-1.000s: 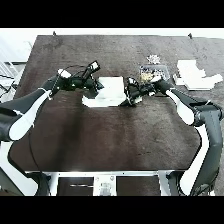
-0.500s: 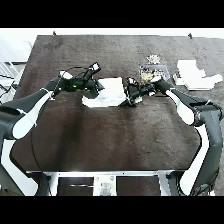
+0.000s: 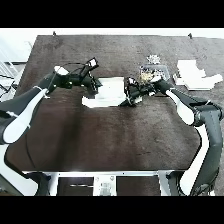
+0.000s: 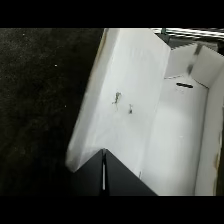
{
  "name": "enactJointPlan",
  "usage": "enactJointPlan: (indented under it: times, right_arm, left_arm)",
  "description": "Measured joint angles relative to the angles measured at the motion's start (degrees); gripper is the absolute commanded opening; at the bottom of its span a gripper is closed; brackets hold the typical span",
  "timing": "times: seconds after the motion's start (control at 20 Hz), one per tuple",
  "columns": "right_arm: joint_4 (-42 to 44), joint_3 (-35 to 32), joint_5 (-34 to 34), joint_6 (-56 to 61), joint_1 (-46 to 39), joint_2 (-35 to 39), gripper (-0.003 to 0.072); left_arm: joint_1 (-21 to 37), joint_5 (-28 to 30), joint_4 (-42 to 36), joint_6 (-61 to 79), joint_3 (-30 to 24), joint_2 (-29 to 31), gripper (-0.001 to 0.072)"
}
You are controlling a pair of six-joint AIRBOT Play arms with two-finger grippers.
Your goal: Fold the box and place the chain.
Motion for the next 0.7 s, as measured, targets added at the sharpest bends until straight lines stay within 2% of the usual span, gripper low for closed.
enactJointPlan:
  times: [0.1, 0.45, 0.7]
  right_arm:
    - [0.00, 0.00, 0.00, 0.02, 0.00, 0.00, 0.0576]
    - [0.00, 0.00, 0.00, 0.02, 0.00, 0.00, 0.0576]
    - [0.00, 0.00, 0.00, 0.02, 0.00, 0.00, 0.0576]
  left_arm:
    - [0.42, -3.43, 4.37, -1.29, 0.02, 2.47, 0.0705]
    - [0.15, -11.91, 17.11, -8.72, -0.48, 5.99, 0.0708]
    - [-2.54, -10.21, 23.74, -10.56, -2.47, 5.73, 0.0707]
